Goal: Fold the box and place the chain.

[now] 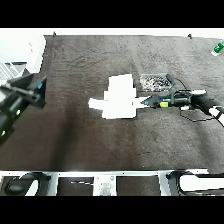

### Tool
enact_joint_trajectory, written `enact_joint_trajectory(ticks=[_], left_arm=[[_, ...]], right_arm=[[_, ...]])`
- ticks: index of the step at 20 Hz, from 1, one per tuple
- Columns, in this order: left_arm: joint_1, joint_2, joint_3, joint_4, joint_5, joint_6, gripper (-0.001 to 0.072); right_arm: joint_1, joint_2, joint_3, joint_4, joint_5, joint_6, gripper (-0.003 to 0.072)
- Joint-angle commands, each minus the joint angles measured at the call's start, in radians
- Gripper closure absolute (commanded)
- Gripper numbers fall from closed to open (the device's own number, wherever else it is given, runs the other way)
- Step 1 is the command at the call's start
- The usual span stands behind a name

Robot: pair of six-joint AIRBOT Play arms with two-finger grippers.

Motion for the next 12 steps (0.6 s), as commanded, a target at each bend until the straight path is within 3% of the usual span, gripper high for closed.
enact_joint_trajectory(ticks=[1,4,7,12], left_arm=[[0.000,-0.269,0.174,0.055,-0.061,-0.044,0.0215],[0.000,-0.475,0.343,0.190,-0.136,-0.160,0.0215],[0.023,-0.666,0.531,0.375,-0.306,-0.349,0.0214],[0.157,-0.956,0.797,0.390,-0.664,-0.452,0.0215]], right_arm=[[0.097,0.003,-0.002,0.026,-0.109,0.023,0.0676],[0.148,0.003,-0.002,0.025,-0.200,0.021,0.0677],[0.164,0.003,-0.004,-0.006,-0.245,0.022,0.0677],[0.164,0.003,-0.012,-0.117,-0.260,0.009,0.0677]])
